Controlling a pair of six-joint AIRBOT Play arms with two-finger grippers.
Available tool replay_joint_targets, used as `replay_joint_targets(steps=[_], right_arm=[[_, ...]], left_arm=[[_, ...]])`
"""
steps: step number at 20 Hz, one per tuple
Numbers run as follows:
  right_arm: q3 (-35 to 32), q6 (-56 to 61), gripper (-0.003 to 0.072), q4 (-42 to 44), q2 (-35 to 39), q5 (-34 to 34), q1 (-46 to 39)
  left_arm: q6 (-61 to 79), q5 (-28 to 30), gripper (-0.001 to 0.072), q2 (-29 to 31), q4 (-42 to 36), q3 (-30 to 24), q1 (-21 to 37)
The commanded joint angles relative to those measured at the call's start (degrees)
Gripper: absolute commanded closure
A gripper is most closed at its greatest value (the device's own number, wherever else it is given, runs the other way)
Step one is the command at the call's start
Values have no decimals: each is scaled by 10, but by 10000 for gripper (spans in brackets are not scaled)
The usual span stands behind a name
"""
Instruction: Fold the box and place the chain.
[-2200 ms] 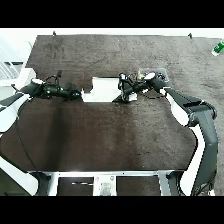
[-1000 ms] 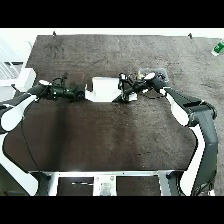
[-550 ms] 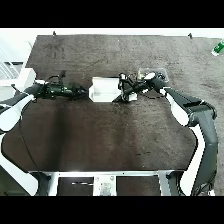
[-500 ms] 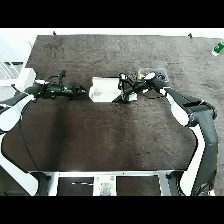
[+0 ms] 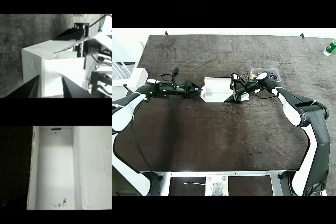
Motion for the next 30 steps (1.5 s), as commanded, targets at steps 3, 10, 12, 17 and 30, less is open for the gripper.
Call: replay_joint_targets(steps=[3,10,12,17,30], right_arm=[[0,0,258,0,0,0,0],[0,0,257,0,0,0,0],[0,0,257,0,0,0,0],[0,0,257,0,0,0,0],[0,0,257,0,0,0,0]], left_arm=[[-29,7,352,0,27,27,-15],[-71,26,353,1,73,34,-31],[-81,34,353,5,89,42,-36],[-143,87,353,38,181,46,-52],[-268,78,354,42,310,109,-102]])
